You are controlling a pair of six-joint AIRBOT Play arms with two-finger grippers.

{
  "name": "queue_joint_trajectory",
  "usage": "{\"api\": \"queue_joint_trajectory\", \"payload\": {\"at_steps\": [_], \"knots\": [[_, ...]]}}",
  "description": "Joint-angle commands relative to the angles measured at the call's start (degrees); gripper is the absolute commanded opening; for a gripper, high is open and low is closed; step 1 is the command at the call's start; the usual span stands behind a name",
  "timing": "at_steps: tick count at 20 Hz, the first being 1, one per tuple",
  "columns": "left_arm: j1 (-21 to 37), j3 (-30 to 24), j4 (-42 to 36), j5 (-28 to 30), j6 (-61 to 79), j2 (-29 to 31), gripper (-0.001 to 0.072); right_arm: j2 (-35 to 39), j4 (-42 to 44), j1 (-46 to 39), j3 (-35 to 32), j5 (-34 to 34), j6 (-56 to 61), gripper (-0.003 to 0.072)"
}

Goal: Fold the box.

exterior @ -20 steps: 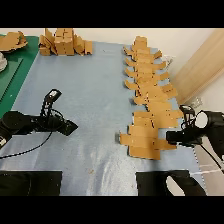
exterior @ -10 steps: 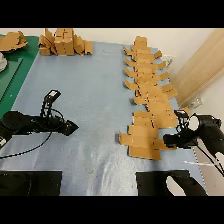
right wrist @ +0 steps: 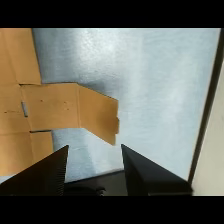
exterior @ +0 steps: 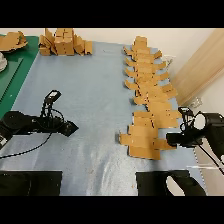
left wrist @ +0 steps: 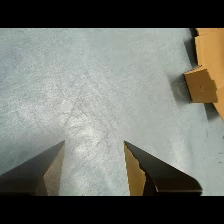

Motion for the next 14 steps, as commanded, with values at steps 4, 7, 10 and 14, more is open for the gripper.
{"api": "queue_joint_trajectory", "payload": {"at_steps": [4, 7, 10, 14], "knots": [[0.00, -0.02, -0.04, -0.66, -1.14, -2.80, 0.0561, -3.72, -1.92, -0.02, 0.61, -2.54, -1.16, 0.0517], [0.02, -0.02, -0.04, -0.68, -1.11, -3.37, 0.0560, -8.68, -2.10, -0.02, 0.61, -3.39, -1.60, 0.0516], [0.02, 0.00, -0.04, -0.68, -1.18, -3.37, 0.0561, -11.30, -0.70, -0.02, 0.61, -8.26, -3.37, 0.0513], [0.02, 0.00, -0.02, -1.77, -2.40, -3.37, 0.0560, -13.40, 8.04, -0.02, 0.61, -8.68, -9.20, 0.0358]]}}
